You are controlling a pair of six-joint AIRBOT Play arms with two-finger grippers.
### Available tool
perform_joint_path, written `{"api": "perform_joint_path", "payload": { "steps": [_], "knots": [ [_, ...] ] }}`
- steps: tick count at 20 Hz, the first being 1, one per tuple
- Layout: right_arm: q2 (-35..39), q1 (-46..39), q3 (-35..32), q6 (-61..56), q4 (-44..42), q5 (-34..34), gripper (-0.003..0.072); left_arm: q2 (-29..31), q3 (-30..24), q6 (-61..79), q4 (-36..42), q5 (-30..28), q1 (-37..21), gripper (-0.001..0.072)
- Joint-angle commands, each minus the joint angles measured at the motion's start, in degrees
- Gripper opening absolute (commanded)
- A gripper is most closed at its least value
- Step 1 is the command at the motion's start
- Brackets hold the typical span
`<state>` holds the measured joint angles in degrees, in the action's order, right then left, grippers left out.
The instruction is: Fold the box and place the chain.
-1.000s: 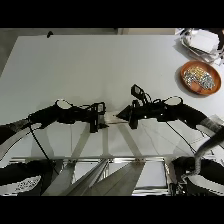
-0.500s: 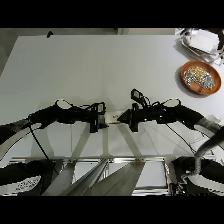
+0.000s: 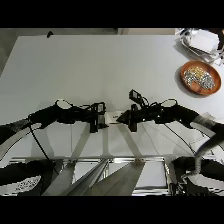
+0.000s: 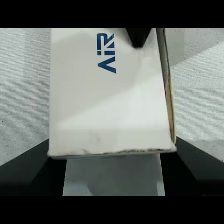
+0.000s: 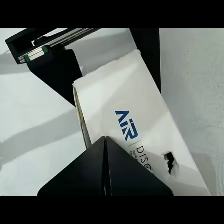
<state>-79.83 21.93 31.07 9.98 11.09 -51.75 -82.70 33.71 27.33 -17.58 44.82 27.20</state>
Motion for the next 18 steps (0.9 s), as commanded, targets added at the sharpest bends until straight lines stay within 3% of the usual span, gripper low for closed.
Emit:
{"api": "perform_joint_path", "payload": {
  "steps": [1,6,9,11,14,16,18],
  "knots": [
    [0.2,0.0,0.0,-0.8,0.8,0.3,0.0015,0.0,0.0,0.1,0.0,0.0,0.0,0.0208],
    [10.1,-0.3,4.1,-4.2,-0.2,-0.1,0.0017,0.0,0.0,0.1,0.0,0.0,0.0,0.0208],
    [18.2,-3.1,9.7,-14.6,6.3,0.0,0.0017,0.0,0.0,0.1,0.0,0.0,0.0,0.0208],
    [23.1,-6.5,13.3,-29.5,19.1,0.0,0.0016,0.0,0.0,0.1,0.0,0.0,0.0,0.0208],
    [28.9,-12.3,15.2,-62.9,48.9,-5.0,0.0017,0.0,0.0,0.1,0.0,0.0,0.0,0.0208],
    [29.9,-16.5,15.2,-82.2,69.2,-16.5,0.0016,0.0,0.0,0.1,0.0,0.0,0.0,0.0208],
    [29.4,-21.4,15.2,-89.4,82.0,-30.3,0.0017,0.0,0.0,0.1,0.0,0.0,0.0,0.0208]
  ]
}}
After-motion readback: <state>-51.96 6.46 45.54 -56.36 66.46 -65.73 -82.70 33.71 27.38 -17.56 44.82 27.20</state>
